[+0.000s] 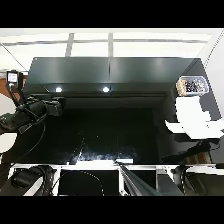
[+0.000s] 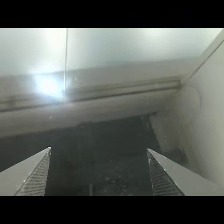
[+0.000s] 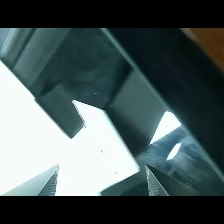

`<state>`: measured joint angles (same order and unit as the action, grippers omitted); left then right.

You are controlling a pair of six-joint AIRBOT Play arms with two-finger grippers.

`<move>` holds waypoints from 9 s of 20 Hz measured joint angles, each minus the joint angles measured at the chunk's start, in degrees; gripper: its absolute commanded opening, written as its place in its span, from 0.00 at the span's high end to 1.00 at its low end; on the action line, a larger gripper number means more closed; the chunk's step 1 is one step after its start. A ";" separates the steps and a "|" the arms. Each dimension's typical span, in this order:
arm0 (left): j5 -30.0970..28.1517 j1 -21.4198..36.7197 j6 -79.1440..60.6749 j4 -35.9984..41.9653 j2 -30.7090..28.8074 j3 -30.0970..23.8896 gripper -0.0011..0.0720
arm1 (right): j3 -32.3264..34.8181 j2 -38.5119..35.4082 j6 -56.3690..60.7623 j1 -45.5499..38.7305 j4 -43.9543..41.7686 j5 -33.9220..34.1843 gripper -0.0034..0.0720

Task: Fold the box and place the chain.

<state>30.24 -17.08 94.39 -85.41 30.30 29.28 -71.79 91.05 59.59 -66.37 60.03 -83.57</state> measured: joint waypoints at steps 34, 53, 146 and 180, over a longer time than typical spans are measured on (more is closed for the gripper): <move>4.63 -0.15 -0.04 2.19 6.71 0.00 0.03 | 16.50 -9.51 -13.35 18.71 -15.50 -0.74 0.90; 9.81 -4.61 -10.78 37.92 26.49 0.20 0.02 | 57.70 -50.03 -19.41 65.77 -36.06 31.78 0.90; 10.82 -15.39 -97.83 50.12 41.31 2.32 0.94 | 53.22 -40.24 -56.87 100.21 -12.33 40.37 0.02; 12.20 -15.41 -97.83 42.82 41.33 4.15 0.94 | 47.32 -36.98 -60.06 94.60 -24.65 39.41 0.02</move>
<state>42.44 -32.49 -3.44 -42.59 71.64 33.43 -24.47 54.06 -0.47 28.23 35.38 -44.16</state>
